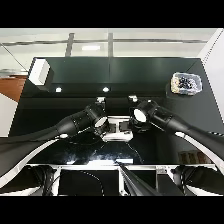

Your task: Fold the box and place the chain.

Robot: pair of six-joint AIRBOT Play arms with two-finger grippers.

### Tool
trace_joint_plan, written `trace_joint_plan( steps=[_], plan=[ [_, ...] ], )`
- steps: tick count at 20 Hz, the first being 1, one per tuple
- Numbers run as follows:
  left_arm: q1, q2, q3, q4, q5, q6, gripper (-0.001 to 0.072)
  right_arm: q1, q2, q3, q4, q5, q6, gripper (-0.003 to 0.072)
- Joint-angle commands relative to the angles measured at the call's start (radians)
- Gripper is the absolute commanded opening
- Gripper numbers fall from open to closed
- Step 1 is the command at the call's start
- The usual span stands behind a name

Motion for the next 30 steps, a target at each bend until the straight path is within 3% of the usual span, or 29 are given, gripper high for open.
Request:
trace_joint_plan(
  steps=[1,6,10,12,14,15,17,19,26,27,30],
  plan=[
    [0.001,0.000,0.000,0.000,0.000,-0.002,0.0029,-0.041,0.094,0.001,-0.005,0.049,-0.095,0.0501],
    [0.001,0.000,0.000,0.000,-0.002,-0.001,0.0028,-0.124,0.358,0.001,-0.060,0.130,-0.235,0.0501],
    [0.001,0.000,0.000,0.000,0.005,-0.001,0.0029,-0.229,0.483,-0.003,-0.548,0.166,-0.237,0.0501],
    [0.001,0.000,0.000,-0.001,0.013,-0.001,0.0029,-0.369,0.480,-0.028,-0.629,0.057,-0.237,0.0501],
    [0.001,0.000,0.000,-0.001,0.021,-0.001,0.0029,-0.547,0.467,-0.084,-0.612,-0.157,-0.237,0.0544],
    [0.001,0.000,0.000,-0.001,0.023,-0.002,0.0029,-0.632,0.440,-0.098,-0.598,-0.249,-0.237,0.0718],
    [0.001,0.000,0.000,0.000,0.027,-0.001,0.0029,-0.777,0.343,-0.084,-0.524,-0.404,-0.237,0.0717],
    [0.001,0.000,0.000,0.000,0.026,-0.001,0.0029,-0.869,0.204,-0.002,-0.416,-0.460,-0.238,0.0716],
    [0.001,0.000,0.000,-0.005,0.027,-0.001,0.0029,-0.976,-0.330,0.477,-0.107,-0.232,-0.356,0.0703],
    [0.001,0.000,0.000,-0.005,0.027,-0.001,0.0029,-0.978,-0.375,0.513,-0.106,-0.212,-0.357,0.0593],
    [0.001,0.000,0.000,-0.005,0.027,-0.001,0.0029,-0.978,-0.445,0.552,-0.104,-0.231,-0.365,0.0589]
  ],
)
